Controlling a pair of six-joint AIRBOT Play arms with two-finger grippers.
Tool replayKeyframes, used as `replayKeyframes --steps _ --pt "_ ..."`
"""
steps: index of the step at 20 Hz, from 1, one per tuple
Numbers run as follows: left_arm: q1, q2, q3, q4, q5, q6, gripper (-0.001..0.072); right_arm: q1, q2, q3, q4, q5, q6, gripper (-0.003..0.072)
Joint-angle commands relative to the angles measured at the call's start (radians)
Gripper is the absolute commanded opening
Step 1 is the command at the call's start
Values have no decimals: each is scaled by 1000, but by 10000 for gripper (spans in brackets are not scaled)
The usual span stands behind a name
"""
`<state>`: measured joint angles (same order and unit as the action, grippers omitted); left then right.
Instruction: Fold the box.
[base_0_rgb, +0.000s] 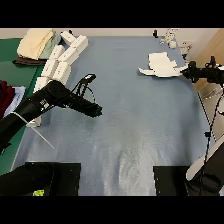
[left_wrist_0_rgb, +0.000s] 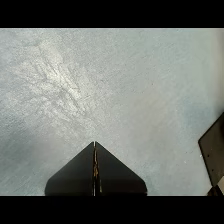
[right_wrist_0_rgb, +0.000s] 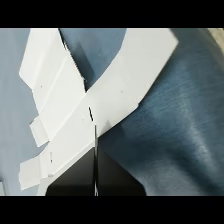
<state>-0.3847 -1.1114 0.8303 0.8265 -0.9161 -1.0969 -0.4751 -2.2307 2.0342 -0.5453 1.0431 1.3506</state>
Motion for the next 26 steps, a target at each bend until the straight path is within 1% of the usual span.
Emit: replayKeyframes --steps 1,3,5,8,10,12,13,15,20,22,24,26 --pt "0 0 0 0 0 0 11 8 -5 18 42 96 -19 0" --pt "0 0 0 0 0 0 11 15 8 16 26 151 -19 -4" --pt "0 0 0 0 0 0 12 26 54 -11 -22 173 -13 -5" --pt "0 0 0 0 0 0 12 53 173 -89 -183 178 57 -6" --pt "0 0 0 0 0 0 12 74 257 -137 -298 210 98 -5" --pt "0 0 0 0 0 0 11 98 356 -225 -361 228 117 -6" --pt "0 0 0 0 0 0 12 112 417 -295 -375 225 122 -6" --pt "0 0 0 0 0 0 12 146 555 -487 -376 168 140 -5" --pt "0 0 0 0 0 0 12 282 995 -1141 -374 -101 201 -5" --pt "0 0 0 0 0 0 12 333 1155 -1345 -376 -167 257 -5" --pt "0 0 0 0 0 0 11 370 1298 -1489 -380 -198 307 -4" --pt "0 0 0 0 0 0 12 396 1412 -1579 -393 -211 345 -2"
